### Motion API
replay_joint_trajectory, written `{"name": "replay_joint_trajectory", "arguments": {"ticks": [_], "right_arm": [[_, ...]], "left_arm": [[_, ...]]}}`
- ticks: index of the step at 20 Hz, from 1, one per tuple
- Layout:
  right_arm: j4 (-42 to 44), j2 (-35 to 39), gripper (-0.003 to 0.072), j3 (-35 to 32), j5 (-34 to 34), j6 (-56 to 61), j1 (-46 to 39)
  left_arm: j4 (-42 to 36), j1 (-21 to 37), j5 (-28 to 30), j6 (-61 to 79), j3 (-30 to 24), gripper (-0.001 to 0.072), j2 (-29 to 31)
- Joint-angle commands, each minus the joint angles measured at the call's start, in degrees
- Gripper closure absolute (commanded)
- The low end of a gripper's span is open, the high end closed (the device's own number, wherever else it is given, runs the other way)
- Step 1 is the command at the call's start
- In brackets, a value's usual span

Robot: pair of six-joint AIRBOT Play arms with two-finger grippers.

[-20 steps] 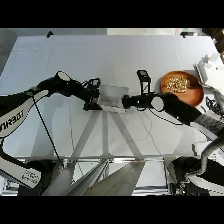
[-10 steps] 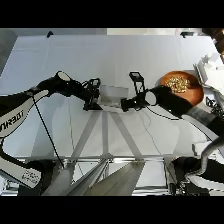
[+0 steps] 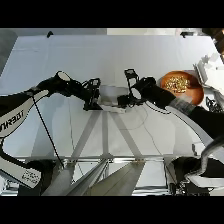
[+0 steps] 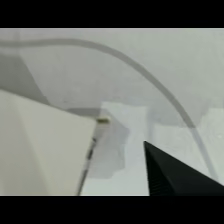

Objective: Fold the box and place the chain.

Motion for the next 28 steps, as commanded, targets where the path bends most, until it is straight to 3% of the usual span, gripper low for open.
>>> {"name": "replay_joint_trajectory", "arguments": {"ticks": [1,5,6,7,8,9,13,14,16,18,23,28], "right_arm": [[-1.25,-1.18,0.0217,1.22,-2.32,6.64,1.03],[-1.2,-3.63,0.0222,1.22,-2.78,9.51,2.54],[-1.2,-4.13,0.0331,1.22,-2.75,9.6,2.69],[-1.22,-4.33,0.0531,1.22,-2.8,10.58,2.69],[-1.4,-4.33,0.0676,1.25,-2.97,12.59,2.69],[-1.42,-4.33,0.0678,1.25,-3.08,14.4,2.62],[-1.44,-4.31,0.0666,1.25,-3.48,14.69,2.62],[-1.46,-4.22,0.0585,1.25,-3.41,14.36,2.62],[-1.6,-3.26,0.0351,1.25,-3.48,14.34,2.62],[-2.51,-1.29,0.0253,1.25,-3.39,14.34,2.62],[-2.51,6.6,0.0251,1.22,-2.43,13.4,2.62],[-5.86,17.0,0.0254,1.22,-2.38,-7.52,1.29]], "left_arm": [[0.04,0.04,0.0,0.04,-0.02,0.0319,0.04],[0.04,0.04,0.02,0.04,-0.02,0.0319,0.04],[0.04,0.04,0.02,0.04,-0.02,0.0319,0.04],[0.04,0.04,0.02,0.04,-0.02,0.0319,0.04],[0.04,0.04,0.02,0.04,-0.02,0.0319,0.04],[0.04,0.04,0.02,0.04,-0.02,0.0319,0.04],[0.04,0.04,0.04,0.04,-0.02,0.0319,0.04],[0.04,0.04,0.0,0.04,-0.02,0.0319,0.04],[0.04,0.04,0.0,0.04,-0.02,0.0319,0.04],[0.04,0.04,0.02,0.04,-0.02,0.0319,0.04],[0.04,0.04,0.02,0.04,-0.02,0.0319,0.04],[0.04,0.04,0.02,0.04,-0.02,0.0319,0.04]]}}
